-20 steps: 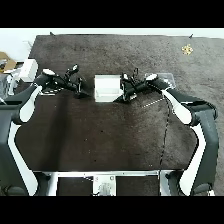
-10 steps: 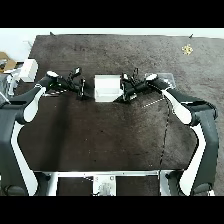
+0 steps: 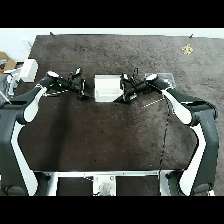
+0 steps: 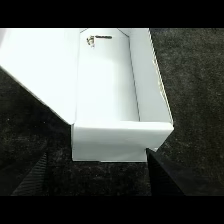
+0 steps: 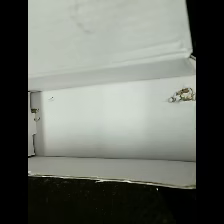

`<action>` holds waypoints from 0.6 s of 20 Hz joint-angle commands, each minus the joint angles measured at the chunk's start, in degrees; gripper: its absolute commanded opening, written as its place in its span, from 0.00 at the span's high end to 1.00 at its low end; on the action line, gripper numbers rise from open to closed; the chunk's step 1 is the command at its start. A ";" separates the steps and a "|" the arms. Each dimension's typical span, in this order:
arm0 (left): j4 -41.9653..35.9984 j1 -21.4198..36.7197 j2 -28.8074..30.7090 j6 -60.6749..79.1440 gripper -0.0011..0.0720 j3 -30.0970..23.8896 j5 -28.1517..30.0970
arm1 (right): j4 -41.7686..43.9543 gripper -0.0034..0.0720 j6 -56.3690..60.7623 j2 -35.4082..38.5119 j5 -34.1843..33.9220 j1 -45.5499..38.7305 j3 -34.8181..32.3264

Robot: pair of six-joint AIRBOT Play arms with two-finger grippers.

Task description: Fold the box and place the chain.

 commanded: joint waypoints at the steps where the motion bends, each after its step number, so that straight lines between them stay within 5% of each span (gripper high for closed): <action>1: -0.04 -0.04 -0.02 -0.20 0.04 0.07 -1.77 | 0.02 0.43 0.04 -0.02 0.00 0.02 0.02; 12: 1.20 -1.14 0.00 -2.25 0.04 0.07 -0.85 | 0.02 0.43 0.04 -0.02 -0.02 0.04 0.02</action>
